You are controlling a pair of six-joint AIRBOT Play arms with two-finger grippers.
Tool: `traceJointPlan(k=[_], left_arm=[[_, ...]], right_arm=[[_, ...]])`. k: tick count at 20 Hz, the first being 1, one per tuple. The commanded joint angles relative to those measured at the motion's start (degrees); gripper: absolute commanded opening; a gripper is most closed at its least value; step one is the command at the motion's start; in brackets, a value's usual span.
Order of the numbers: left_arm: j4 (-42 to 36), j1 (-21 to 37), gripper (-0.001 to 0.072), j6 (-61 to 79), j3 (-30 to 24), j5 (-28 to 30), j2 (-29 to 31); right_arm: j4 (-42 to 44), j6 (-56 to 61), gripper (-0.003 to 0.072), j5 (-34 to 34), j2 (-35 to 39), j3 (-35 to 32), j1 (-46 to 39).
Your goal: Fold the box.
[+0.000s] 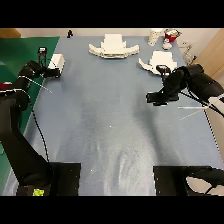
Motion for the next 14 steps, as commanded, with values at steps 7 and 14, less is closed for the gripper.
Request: traceJointPlan(k=[7,14], left_arm=[[0.09,-0.15,0.0517,0.52,1.60,2.01,-1.81],[-0.28,-0.20,0.0682,0.37,1.60,1.20,-1.79]], right_arm=[[0.02,0.00,0.0017,0.00,-0.02,0.04,0.00],[0.02,0.00,0.0017,0.00,-0.02,0.04,0.00]])
